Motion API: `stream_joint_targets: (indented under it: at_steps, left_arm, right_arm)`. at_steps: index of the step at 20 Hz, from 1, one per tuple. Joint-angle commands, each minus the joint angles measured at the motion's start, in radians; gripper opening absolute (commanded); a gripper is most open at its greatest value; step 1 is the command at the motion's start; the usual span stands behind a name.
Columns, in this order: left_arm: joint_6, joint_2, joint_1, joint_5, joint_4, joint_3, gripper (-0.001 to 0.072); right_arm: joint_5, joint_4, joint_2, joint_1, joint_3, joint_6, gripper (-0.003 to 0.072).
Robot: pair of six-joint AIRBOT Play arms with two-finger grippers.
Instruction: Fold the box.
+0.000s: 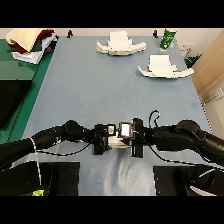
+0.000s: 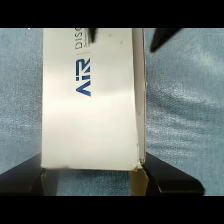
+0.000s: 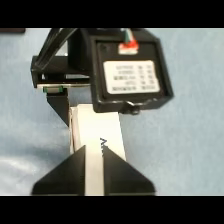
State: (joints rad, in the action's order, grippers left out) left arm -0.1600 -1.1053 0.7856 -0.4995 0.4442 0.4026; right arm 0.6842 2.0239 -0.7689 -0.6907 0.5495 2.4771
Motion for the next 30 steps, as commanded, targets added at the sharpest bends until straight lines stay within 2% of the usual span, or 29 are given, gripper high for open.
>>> stream_joint_targets:
  at_steps: [1,5,8,17,30]
  left_arm:
    - [0.0,0.001,0.0,0.0,0.0,0.001,0.0514]
    - [0.0,0.001,0.0,0.0,0.0,0.001,0.0514]
    - [0.0,0.001,0.0,0.0,0.0,0.001,0.0514]
    - [0.0,0.001,0.0,0.0,0.0,0.001,0.0514]
    - [0.0,0.001,0.0,0.0,0.0,0.001,0.0515]
  right_arm:
    - [-0.113,0.099,0.068,0.0,-0.081,-0.148,0.0034]
    - [-0.472,0.235,0.148,-0.043,-0.295,-0.158,0.0015]
    - [-0.597,0.233,0.14,-0.108,-0.365,-0.263,0.0014]
    - [-0.612,0.229,0.024,-0.128,-0.374,-0.308,0.0015]
    - [-0.589,0.224,0.023,-0.127,-0.376,-0.315,0.0015]
